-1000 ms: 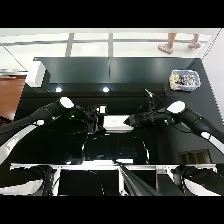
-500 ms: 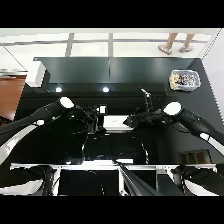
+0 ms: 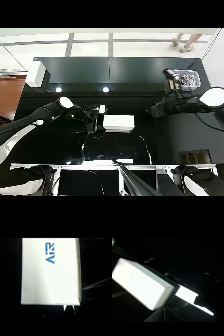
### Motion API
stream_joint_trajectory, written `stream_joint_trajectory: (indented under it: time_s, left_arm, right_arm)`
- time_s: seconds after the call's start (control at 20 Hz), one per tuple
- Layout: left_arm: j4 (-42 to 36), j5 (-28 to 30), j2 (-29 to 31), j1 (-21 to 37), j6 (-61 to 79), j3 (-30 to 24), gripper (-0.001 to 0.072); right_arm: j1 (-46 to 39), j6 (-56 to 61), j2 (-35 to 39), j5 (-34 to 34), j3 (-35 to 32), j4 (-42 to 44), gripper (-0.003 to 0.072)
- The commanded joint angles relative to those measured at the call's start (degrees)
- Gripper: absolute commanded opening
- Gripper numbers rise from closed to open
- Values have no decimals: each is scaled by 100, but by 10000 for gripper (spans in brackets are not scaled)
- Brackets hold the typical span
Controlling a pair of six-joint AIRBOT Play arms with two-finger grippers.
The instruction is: Fold the box and place the chain.
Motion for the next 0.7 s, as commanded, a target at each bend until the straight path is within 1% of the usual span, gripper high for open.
stream_joint_trajectory:
  time_s: [0.0,0.1,0.15,0.25,0.35,0.45,0.5,0.55,0.65]
  left_arm:
    - [409,28,354,109,-378,4,720]
    - [1143,-37,811,251,-1255,2,718]
    - [1342,-199,1040,358,-1777,2,716]
    - [1250,-625,1414,514,-2131,4,716]
    - [817,-595,1668,439,-2186,37,711]
    - [518,-348,1574,111,-2286,317,705]
    - [546,-208,1403,-136,-2358,518,705]
    - [551,-138,1130,-389,-2411,774,705]
    - [586,-184,459,-796,-2682,1335,705]
  right_arm:
    - [-459,428,243,616,57,-1182,12]
    - [-704,450,243,632,57,-1141,12]
    - [-811,448,243,560,55,-1143,12]
    - [-979,448,240,345,31,-1126,12]
    - [-1032,448,240,96,-4,-1097,12]
    - [-1032,450,238,-155,-59,-992,12]
    - [-1032,448,238,-251,-90,-914,13]
    - [-1032,448,238,-337,-122,-866,12]
    - [-1032,448,238,-358,-131,-857,12]
